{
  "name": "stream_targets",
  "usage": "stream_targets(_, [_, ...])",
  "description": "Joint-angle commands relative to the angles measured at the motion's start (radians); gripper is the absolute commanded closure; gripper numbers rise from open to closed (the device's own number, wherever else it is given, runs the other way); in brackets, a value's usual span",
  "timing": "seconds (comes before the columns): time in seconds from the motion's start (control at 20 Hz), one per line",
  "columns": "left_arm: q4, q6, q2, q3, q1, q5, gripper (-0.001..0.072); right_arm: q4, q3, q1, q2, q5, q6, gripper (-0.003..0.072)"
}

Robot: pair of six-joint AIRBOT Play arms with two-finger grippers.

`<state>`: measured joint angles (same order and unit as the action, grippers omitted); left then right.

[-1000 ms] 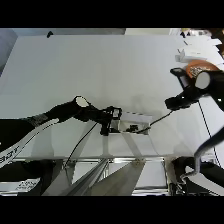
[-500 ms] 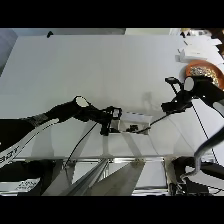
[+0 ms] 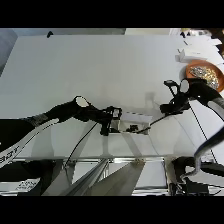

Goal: Fold the box and place the chain.

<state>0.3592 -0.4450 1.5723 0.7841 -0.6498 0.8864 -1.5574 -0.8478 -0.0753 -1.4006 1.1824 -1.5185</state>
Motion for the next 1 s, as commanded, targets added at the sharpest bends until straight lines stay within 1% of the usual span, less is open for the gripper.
stream_targets(0.0, [0.000, 0.000, 0.000, 0.001, 0.000, 0.000, 0.0502, 0.014, 0.015, 0.001, -0.010, -0.004, -0.003, 0.0585])
stream_targets(0.05, [0.000, 0.000, 0.000, 0.001, 0.000, 0.000, 0.0502, 0.016, 0.015, 0.001, -0.009, 0.003, -0.002, 0.0664])
stream_targets(0.15, [0.000, 0.000, 0.000, 0.001, 0.000, 0.000, 0.0502, 0.016, 0.015, 0.001, 0.012, 0.024, 0.001, 0.0664])
stream_targets(0.25, [0.000, 0.000, 0.000, 0.001, 0.000, 0.000, 0.0502, 0.009, 0.015, 0.001, 0.072, 0.035, 0.008, 0.0664])
stream_targets(0.4, [0.000, 0.000, 0.000, 0.001, 0.000, 0.000, 0.0502, 0.013, 0.015, 0.001, 0.228, 0.082, 0.018, 0.0664])
stream_targets(0.5, [0.000, 0.000, 0.000, 0.001, 0.000, 0.000, 0.0502, 0.058, 0.014, 0.000, 0.354, 0.122, 0.038, 0.0664])
stream_targets(0.6, [0.000, 0.000, 0.000, 0.001, 0.000, 0.000, 0.0502, 0.154, 0.014, 0.001, 0.490, 0.174, 0.088, 0.0664])
stream_targets(0.75, [0.000, 0.000, 0.000, 0.001, 0.000, 0.000, 0.0502, 0.349, 0.015, 0.000, 0.681, 0.260, 0.160, 0.0664])
stream_targets(0.85, [0.000, 0.000, 0.000, 0.001, 0.000, 0.000, 0.0502, 0.466, 0.014, 0.001, 0.790, 0.280, 0.193, 0.0664])
stream_targets(0.95, [0.000, 0.000, 0.000, 0.001, 0.000, 0.000, 0.0502, 0.550, 0.014, 0.001, 0.882, 0.274, 0.196, 0.0664])
